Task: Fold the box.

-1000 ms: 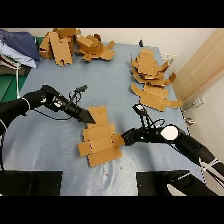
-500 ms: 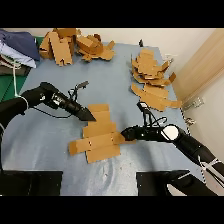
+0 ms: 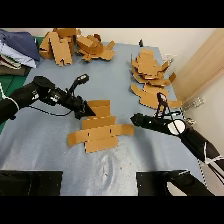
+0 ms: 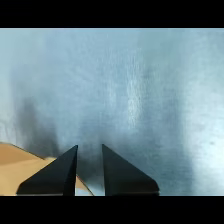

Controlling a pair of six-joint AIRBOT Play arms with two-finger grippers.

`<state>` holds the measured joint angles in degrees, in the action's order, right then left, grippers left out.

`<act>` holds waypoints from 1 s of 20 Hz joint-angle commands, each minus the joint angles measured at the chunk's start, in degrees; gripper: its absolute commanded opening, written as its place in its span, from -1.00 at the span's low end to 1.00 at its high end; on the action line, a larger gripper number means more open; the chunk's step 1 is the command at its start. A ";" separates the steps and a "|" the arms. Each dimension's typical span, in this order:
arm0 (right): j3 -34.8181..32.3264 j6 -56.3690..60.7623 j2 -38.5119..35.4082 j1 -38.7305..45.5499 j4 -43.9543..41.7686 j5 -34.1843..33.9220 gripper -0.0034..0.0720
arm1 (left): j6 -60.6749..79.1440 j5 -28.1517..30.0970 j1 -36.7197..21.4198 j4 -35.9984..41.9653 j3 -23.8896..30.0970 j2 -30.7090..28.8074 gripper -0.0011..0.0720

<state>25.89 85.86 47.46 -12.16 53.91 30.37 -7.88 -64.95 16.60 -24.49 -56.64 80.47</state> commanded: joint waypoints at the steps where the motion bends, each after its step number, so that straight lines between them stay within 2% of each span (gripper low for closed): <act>1: 3.37 2.69 -0.02 1.09 0.28 1.14 -0.26 | 6.14 6.47 3.93 -1.16 1.05 -0.57 -0.93; 6: 5.22 2.60 -0.04 1.09 0.33 1.70 -0.26 | 11.02 15.10 9.64 -0.70 2.08 -0.59 -0.93; 8: 5.22 2.14 -0.04 1.09 0.35 1.70 -0.26 | 13.88 17.22 10.78 2.64 3.34 -0.94 -0.93; 11: 5.22 2.16 -0.02 1.09 0.39 1.70 -0.26 | 17.99 24.74 12.00 5.09 5.92 -4.46 -0.93; 15: 5.22 2.16 -0.02 1.09 0.59 1.60 -0.26 | 21.33 26.01 12.00 4.98 10.73 -8.98 -0.93; 20: 5.22 2.16 -0.02 1.09 0.79 1.68 -0.26 | 26.99 27.50 12.02 5.05 16.68 -10.40 -0.93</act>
